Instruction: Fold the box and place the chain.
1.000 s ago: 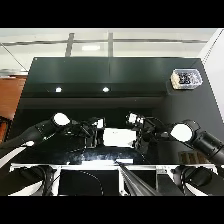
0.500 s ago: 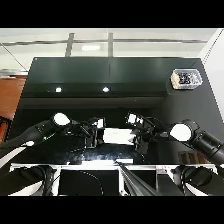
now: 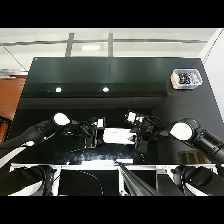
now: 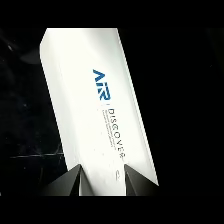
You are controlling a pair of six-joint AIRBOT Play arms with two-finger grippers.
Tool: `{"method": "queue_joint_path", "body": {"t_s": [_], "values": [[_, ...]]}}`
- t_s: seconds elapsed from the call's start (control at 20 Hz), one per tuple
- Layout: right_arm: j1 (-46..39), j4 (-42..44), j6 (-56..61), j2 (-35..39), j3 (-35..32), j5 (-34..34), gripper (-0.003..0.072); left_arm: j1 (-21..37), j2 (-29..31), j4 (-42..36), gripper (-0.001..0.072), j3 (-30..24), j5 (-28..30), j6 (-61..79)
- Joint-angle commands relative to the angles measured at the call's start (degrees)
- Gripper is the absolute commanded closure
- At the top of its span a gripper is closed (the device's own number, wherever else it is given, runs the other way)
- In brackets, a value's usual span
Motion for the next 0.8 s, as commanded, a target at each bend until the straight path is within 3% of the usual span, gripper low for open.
{"method": "queue_joint_path", "body": {"t_s": [0.0, 0.05, 0.1, 0.15, 0.55, 0.75], "values": [[0.02, -0.35, 0.11, -0.02, 0.44, 0.15, 0.0379, -0.04, -0.04, 0.02, 0.0366, 0.04, 0.02, 0.11], [0.02, -0.15, 0.11, -0.02, 0.44, 0.37, 0.0263, -0.04, -0.04, 0.02, 0.0366, 0.04, 0.02, 0.09], [0.02, -0.17, 0.11, -0.02, 0.44, 0.44, 0.0024, -0.04, -0.04, 0.02, 0.0366, 0.04, 0.02, 0.11], [0.02, -0.15, 0.13, -0.02, 0.44, 0.59, -0.0024, -0.04, -0.04, 0.02, 0.0366, 0.04, 0.02, 0.11], [0.02, 3.13, -4.72, -3.19, 0.44, 0.04, -0.0022, -0.04, -0.04, 0.02, 0.0366, 0.04, 0.02, 0.09], [0.02, 0.26, -4.81, -4.57, 0.44, -0.02, -0.0021, -0.04, -0.04, 0.02, 0.0366, 0.04, 0.02, 0.09]]}}
